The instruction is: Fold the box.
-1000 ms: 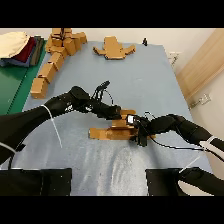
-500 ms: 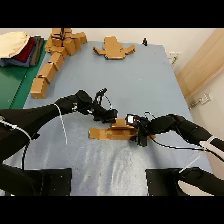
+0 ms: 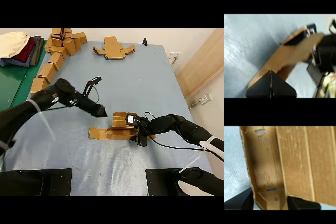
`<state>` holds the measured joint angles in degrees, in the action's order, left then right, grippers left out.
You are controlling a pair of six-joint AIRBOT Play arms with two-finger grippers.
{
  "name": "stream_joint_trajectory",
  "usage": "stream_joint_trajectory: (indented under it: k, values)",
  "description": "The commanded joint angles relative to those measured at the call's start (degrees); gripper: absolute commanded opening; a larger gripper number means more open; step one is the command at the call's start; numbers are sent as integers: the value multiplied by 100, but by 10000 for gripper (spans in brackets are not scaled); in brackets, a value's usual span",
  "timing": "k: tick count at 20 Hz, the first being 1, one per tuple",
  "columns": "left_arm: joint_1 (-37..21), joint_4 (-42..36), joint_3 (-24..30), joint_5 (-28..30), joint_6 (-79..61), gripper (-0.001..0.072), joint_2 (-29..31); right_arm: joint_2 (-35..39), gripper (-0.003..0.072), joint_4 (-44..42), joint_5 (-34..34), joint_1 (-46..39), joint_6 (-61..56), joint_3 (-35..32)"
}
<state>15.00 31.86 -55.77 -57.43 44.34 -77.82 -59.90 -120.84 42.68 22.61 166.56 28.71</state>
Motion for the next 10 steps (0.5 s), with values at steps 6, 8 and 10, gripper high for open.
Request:
stream_joint_trajectory:
  k: [6,8,10]
  values:
    - [146,-120,2192,1366,-5082,327,1912,-2,511,0,0,0,-2,2]
    - [181,-249,2273,1493,-5407,700,1659,-2,511,0,2,0,0,2]
    - [326,-505,2262,1499,-5447,700,1414,-2,511,0,2,0,0,2]
